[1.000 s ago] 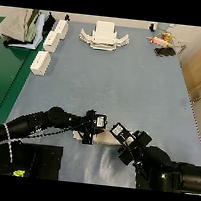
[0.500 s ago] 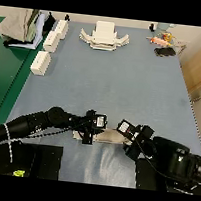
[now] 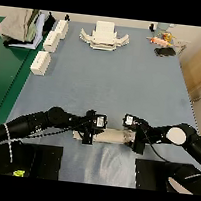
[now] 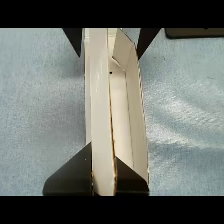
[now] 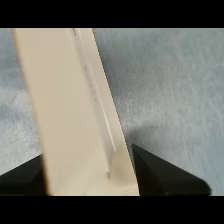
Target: Fold the box.
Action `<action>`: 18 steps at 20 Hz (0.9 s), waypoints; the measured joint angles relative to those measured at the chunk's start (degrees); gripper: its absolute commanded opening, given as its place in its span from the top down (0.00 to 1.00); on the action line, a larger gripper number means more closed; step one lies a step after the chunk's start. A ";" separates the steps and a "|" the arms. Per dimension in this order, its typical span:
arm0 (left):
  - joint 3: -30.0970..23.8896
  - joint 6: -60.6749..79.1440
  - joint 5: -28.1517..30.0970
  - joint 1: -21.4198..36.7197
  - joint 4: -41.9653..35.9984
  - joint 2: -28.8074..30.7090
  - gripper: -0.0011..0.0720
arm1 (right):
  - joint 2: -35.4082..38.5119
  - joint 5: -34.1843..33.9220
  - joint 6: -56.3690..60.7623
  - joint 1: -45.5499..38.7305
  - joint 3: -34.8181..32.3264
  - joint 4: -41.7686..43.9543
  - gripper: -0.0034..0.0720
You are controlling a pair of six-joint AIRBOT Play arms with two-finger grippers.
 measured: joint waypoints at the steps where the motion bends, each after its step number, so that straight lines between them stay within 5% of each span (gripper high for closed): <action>1: 0.00 0.00 0.00 0.00 0.00 0.00 0.96 | -1.14 0.20 -3.34 -1.57 0.00 2.43 0.00; 18: 0.00 0.00 -0.02 0.00 0.00 0.00 0.96 | -9.01 1.79 -21.86 -5.68 -0.09 11.65 0.00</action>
